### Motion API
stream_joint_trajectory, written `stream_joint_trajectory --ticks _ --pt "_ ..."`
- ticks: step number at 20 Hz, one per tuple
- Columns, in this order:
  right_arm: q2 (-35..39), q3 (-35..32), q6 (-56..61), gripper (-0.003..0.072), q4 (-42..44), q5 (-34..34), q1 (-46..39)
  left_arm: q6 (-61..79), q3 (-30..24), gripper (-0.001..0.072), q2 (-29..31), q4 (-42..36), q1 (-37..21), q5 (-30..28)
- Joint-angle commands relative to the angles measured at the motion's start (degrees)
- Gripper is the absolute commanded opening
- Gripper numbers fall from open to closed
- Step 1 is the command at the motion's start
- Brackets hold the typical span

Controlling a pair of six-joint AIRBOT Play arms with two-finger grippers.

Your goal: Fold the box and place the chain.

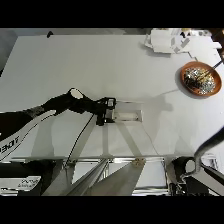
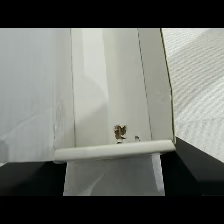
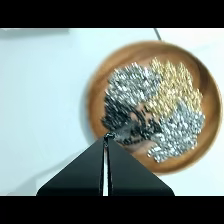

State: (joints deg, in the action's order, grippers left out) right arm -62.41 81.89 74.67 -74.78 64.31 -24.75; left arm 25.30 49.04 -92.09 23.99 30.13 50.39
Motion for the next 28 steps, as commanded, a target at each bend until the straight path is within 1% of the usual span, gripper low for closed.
stream_joint_trajectory --ticks 1,4,7,8,13,18,26,28 --pt "9.53 0.02 -1.77 0.0015 7.76 1.88 0.04 0.02 0.0 0.0252 0.04 0.0 -0.02 -0.02" --pt "14.08 0.02 -3.37 0.0015 15.37 4.79 0.04 0.0 0.0 0.0252 0.04 0.0 -0.02 -0.02" --pt "16.94 0.02 -5.77 0.0015 23.87 7.82 0.11 0.02 0.0 0.0252 0.04 0.0 -0.02 -0.02" --pt "17.57 0.02 -5.79 0.0015 25.0 8.57 1.03 0.02 0.0 0.0252 0.04 0.0 -0.02 -0.02" --pt "18.49 0.02 -5.77 0.0015 24.3 12.94 12.15 0.02 0.0 0.0252 0.04 0.02 -0.02 -0.02" --pt "18.49 0.02 -4.9 0.0015 19.3 17.16 21.66 0.02 0.0 0.0252 0.04 0.0 -0.02 -0.02" --pt "18.47 0.0 -2.49 0.0015 19.02 17.44 37.64 0.02 0.0 0.0252 0.04 0.0 -0.02 -0.02" --pt "18.47 0.0 -2.45 0.0015 17.22 17.79 40.22 0.0 0.0 0.0252 0.04 0.02 -0.02 -0.02"
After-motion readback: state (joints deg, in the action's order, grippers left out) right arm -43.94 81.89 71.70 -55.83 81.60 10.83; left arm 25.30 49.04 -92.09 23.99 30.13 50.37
